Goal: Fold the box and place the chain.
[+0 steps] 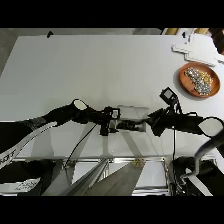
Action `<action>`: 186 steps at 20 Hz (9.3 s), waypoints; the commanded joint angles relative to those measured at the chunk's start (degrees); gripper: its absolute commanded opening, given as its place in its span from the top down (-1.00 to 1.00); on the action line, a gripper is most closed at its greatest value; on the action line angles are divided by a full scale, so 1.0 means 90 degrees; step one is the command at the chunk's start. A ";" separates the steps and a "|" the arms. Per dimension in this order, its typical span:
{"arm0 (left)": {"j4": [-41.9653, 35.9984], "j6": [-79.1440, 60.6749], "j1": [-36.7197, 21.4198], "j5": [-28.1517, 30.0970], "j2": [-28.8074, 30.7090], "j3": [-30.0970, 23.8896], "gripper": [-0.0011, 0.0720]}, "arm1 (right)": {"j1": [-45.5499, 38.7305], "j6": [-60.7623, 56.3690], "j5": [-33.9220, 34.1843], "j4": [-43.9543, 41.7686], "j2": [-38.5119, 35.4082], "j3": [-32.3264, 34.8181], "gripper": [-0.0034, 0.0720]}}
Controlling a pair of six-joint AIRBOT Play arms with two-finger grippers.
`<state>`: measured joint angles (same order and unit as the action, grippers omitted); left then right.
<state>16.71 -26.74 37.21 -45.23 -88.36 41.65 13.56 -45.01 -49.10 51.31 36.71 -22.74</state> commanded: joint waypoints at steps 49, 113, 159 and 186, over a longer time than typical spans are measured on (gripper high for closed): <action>0.0002 -0.0002 0.0002 0.0002 -0.0002 0.0005 0.51 | 0.1824 0.3048 -0.0415 0.0029 0.0806 -0.1428 0.28; 0.0002 -0.0002 0.0002 0.0002 -0.0002 0.0005 0.51 | 0.1443 0.2980 0.0078 0.0714 0.1559 -0.0867 0.48; 0.0002 -0.0002 0.0002 0.0002 -0.0002 0.0005 0.51 | 0.1124 0.2985 -0.0418 -0.0068 0.1744 -0.0347 0.86; 0.0002 -0.0002 0.0002 0.0002 -0.0002 0.0005 0.51 | -0.2268 -0.2973 -0.1802 0.3883 0.0748 -0.0158 0.86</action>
<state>16.71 -26.76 37.23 -45.23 -88.36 41.67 -6.09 -70.43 -62.28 84.86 42.13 -24.53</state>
